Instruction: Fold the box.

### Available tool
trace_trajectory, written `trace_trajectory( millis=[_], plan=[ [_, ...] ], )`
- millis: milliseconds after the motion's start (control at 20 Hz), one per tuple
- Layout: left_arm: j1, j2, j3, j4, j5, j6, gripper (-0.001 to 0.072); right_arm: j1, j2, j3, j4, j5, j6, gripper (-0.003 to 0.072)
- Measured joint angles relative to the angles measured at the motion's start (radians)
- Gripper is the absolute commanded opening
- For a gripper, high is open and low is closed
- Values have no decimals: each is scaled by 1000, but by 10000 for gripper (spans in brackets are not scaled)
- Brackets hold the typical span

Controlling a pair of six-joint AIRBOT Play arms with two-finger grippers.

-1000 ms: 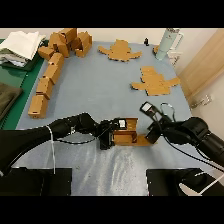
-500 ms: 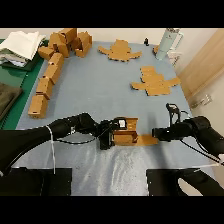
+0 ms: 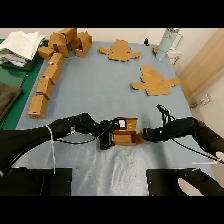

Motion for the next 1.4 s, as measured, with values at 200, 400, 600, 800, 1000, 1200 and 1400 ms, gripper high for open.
trace_trajectory(
  millis=[200, 400, 600, 800, 1000, 1200, 1400],
  plan=[
    [0, 0, 0, 0, 0, 0, 436, -2, 64, 8, 39, -1, -27, 243],
    [0, 0, 0, 0, 0, 0, 436, -3, 93, 14, 67, -11, -35, 516],
    [0, 0, 0, 0, 0, 0, 435, -3, 101, 16, 91, -24, -39, 514],
    [0, 0, 0, 0, 0, 0, 436, -3, 95, 16, 101, -28, -39, 512],
    [0, 0, 0, 0, 0, 0, 436, 26, 69, 16, 104, -32, -39, 512],
    [0, 0, 0, 0, 0, 0, 436, 130, 35, 20, 85, 24, -3, 512],
    [0, 0, 0, 0, 0, 0, 436, 249, -29, 67, -45, 63, 146, 509]
  ],
)
